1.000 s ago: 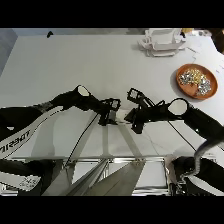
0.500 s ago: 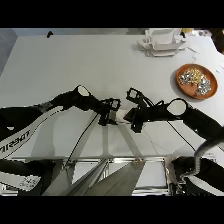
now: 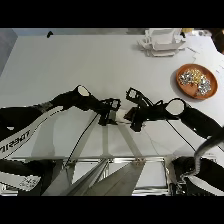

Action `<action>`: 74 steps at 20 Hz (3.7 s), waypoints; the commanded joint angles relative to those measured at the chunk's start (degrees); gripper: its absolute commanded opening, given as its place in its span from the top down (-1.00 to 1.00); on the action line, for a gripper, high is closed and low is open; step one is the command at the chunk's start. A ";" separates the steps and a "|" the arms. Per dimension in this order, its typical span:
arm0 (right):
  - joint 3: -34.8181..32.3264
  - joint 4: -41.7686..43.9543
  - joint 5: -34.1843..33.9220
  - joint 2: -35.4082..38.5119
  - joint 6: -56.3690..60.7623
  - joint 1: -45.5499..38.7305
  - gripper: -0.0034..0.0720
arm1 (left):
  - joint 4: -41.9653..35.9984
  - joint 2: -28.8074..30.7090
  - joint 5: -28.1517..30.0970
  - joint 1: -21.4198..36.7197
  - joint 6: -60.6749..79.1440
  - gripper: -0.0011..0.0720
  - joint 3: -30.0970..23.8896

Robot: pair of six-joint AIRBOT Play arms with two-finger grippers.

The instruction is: Fold the box and place the chain.

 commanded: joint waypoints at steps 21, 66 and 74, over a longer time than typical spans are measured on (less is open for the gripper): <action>-1.68 -3.58 3.32 -2.23 1.55 0.04 0.88 | 0.02 0.00 0.00 0.07 0.02 0.94 0.07; -1.66 -48.52 25.81 18.25 62.84 -35.26 0.87 | 0.02 0.00 0.00 0.07 0.02 0.94 0.07; -1.66 -48.52 25.81 18.25 62.86 -35.26 0.87 | -0.26 0.00 0.39 0.07 0.02 0.95 0.07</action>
